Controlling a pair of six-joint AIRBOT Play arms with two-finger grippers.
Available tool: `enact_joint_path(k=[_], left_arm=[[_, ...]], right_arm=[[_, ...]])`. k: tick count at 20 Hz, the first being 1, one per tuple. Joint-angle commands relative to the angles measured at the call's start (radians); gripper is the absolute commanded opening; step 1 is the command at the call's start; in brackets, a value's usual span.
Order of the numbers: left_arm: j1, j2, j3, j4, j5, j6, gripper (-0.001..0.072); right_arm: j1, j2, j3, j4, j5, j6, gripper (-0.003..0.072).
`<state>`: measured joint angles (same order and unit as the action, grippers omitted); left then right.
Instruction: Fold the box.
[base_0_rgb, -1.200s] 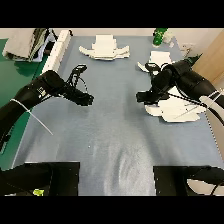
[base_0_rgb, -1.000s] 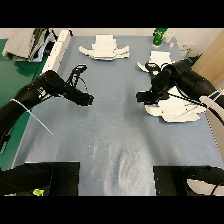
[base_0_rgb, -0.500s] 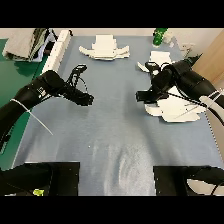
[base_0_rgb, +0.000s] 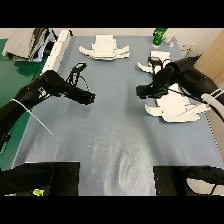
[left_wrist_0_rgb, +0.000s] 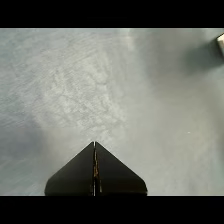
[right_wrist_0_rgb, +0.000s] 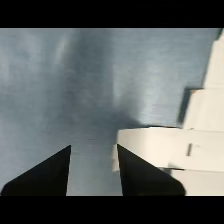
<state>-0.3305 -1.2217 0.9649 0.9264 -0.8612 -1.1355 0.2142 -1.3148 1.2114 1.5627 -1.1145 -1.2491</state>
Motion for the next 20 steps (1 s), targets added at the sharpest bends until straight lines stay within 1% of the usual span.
enact_joint_path(k=[1,2,3,4,6,9,11,13,15,18,20], left_arm=[[0.0,0.0,0.0,-0.069,0.014,0.001,0.0152],[0.0,0.0,0.0,-0.082,0.014,0.001,0.0488],[0.0,0.0,0.0,-0.106,0.015,-0.003,0.0678],[0.0,0.0,0.0,-0.132,0.014,-0.003,0.0668],[0.0,0.0,0.0,-0.175,0.013,-0.003,0.0668],[0.0,0.0,0.0,-0.222,-0.014,-0.003,0.0668],[0.0,0.0,0.0,-0.233,-0.022,-0.005,0.0668],[0.0,0.0,0.0,-0.242,-0.021,-0.008,0.0668],[0.0,0.0,0.0,-0.267,-0.021,-0.008,0.0668],[0.0,0.0,0.0,-0.28,-0.009,-0.008,0.0668],[0.0,0.0,0.0,-0.28,-0.011,-0.008,0.0668]], right_arm=[[-0.127,0.0,0.092,-0.277,-0.221,0.018,0.0436],[-0.206,0.0,0.12,-0.34,-0.284,0.005,0.0436],[-0.299,0.0,0.137,-0.36,-0.319,-0.031,0.0436],[-0.412,0.0,0.142,-0.345,-0.326,-0.071,0.0436],[-0.638,-0.023,0.142,-0.234,-0.322,-0.163,0.0436],[-0.948,-0.124,0.142,0.037,-0.301,-0.366,0.0436],[-1.087,-0.201,0.153,0.217,-0.294,-0.489,0.0436],[-1.165,-0.28,0.203,0.348,-0.299,-0.548,0.0436],[-1.201,-0.36,0.283,0.401,-0.335,-0.581,0.0435],[-1.196,-0.452,0.359,0.533,-0.367,-0.666,0.0435],[-1.183,-0.491,0.38,0.55,-0.362,-0.683,0.0434]])
